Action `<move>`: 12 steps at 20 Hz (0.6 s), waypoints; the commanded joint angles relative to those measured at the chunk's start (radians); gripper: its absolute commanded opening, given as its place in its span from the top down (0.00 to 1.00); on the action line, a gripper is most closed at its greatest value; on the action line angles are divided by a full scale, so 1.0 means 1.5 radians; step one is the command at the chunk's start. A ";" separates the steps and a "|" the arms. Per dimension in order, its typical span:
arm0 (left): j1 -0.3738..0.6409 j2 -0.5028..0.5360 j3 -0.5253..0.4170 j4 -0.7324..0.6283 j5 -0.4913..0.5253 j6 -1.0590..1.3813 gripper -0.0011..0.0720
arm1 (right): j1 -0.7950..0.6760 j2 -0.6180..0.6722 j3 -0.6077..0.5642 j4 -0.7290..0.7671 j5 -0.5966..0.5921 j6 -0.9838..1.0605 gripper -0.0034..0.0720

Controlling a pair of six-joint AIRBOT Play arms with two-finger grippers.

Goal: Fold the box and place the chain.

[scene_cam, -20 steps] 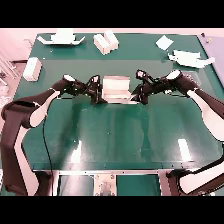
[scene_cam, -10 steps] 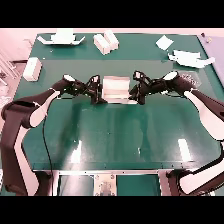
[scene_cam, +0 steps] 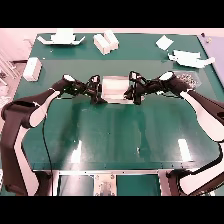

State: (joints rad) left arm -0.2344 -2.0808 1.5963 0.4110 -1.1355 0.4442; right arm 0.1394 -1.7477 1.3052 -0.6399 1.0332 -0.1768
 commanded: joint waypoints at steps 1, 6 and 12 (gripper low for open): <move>0.000 0.000 0.000 0.000 0.000 0.001 0.45 | 0.001 -0.004 0.000 0.020 -0.025 -0.018 0.67; 0.000 0.000 0.000 0.000 0.000 0.001 0.45 | 0.001 -0.018 0.000 0.020 -0.025 -0.031 0.49; 0.000 0.000 0.000 0.000 0.001 0.001 0.45 | 0.000 -0.021 0.000 0.018 -0.025 -0.065 0.16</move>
